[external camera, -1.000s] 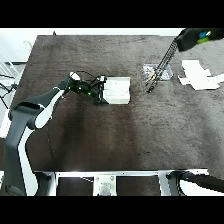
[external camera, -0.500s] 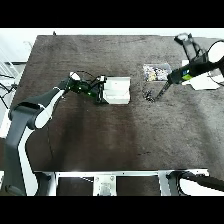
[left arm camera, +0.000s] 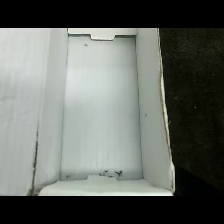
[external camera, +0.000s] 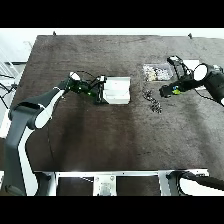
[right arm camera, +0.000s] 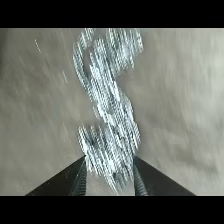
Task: Fold the box and place the chain.
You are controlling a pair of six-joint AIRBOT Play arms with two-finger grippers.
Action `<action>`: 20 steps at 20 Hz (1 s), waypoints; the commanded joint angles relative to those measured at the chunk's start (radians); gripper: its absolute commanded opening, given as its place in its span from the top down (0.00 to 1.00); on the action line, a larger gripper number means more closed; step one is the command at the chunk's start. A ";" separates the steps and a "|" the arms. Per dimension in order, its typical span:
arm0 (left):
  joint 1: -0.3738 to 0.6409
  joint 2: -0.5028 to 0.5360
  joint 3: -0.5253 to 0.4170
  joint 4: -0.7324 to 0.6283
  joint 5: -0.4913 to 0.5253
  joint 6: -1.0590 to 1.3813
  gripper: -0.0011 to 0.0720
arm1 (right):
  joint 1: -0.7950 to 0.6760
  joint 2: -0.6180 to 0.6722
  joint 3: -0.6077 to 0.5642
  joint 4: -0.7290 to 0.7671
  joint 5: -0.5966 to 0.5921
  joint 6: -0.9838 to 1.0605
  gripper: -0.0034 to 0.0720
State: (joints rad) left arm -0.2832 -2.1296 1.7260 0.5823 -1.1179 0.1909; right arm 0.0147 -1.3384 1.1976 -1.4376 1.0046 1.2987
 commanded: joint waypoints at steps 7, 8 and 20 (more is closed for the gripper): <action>0.000 0.001 0.000 0.000 0.000 0.000 0.13 | 0.016 -0.271 0.074 0.234 -0.350 0.046 0.36; 0.000 0.001 0.000 0.000 0.000 0.000 0.13 | 0.018 -0.309 0.096 0.242 -0.350 0.046 0.36; 0.000 0.001 0.000 0.000 -0.001 0.000 0.13 | 0.005 -0.534 0.335 0.150 -0.351 0.167 0.37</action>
State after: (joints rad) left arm -0.2832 -2.1296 1.7260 0.5823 -1.1187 0.1909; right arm 0.0265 -1.8397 1.4956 -1.2442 0.6552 1.4239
